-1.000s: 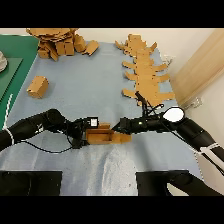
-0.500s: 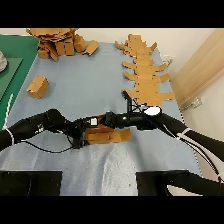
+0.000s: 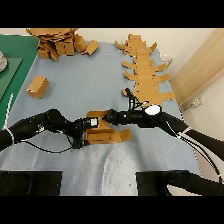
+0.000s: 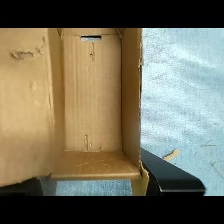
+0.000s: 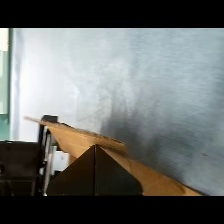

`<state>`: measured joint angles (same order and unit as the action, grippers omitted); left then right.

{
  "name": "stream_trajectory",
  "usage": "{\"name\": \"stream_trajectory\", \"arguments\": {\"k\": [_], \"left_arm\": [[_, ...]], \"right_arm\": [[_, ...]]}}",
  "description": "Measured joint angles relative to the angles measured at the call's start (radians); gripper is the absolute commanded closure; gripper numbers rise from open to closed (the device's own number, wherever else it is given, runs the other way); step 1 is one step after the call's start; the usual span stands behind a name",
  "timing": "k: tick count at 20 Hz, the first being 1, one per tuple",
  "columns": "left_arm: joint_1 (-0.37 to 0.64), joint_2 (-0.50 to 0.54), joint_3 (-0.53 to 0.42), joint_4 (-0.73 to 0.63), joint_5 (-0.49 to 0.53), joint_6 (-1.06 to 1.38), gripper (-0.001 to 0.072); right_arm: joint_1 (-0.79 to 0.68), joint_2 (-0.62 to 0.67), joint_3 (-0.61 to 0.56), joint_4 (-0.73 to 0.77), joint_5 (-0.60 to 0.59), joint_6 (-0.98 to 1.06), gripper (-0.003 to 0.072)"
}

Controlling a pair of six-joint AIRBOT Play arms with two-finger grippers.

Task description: Fold the box.

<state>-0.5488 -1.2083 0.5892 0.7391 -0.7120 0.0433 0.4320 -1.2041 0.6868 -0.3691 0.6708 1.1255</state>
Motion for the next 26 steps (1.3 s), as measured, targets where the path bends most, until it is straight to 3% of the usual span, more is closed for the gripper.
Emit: {"name": "stream_trajectory", "arguments": {"k": [7,20,26], "left_arm": [[0.000,0.000,0.000,0.001,-0.003,-0.001,0.0486],[0.000,0.000,0.000,0.002,-0.006,-0.001,0.0486],[0.000,0.000,0.000,0.001,-0.006,-0.002,0.0486]], "right_arm": [[0.000,0.011,-0.035,-0.222,0.002,0.162,0.0686],[-0.002,0.010,-0.044,-0.282,-0.060,0.166,0.0687],[-0.051,0.137,-0.044,-0.385,-0.037,0.158,0.0686]]}}
